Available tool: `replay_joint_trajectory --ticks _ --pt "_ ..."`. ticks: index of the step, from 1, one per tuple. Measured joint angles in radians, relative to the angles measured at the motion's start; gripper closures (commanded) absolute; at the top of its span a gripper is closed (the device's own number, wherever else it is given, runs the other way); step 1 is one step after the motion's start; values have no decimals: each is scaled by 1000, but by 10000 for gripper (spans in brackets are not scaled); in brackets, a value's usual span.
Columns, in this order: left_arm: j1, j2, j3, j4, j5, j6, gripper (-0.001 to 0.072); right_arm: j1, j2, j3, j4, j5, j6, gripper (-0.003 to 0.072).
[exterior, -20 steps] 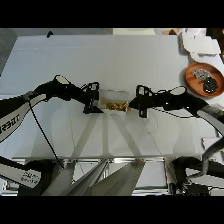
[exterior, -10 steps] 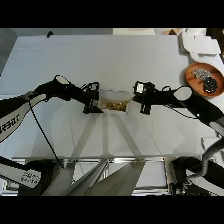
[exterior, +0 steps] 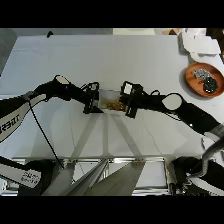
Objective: Fold the box and place the chain.
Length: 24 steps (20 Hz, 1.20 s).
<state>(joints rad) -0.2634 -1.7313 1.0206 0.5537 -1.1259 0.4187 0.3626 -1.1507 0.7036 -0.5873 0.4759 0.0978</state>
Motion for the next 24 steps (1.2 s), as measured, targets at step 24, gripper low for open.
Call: replay_joint_trajectory --ticks 24 --pt "0 0 0 0 0 0 432 -119 -404 645 -296 567 1009 375"
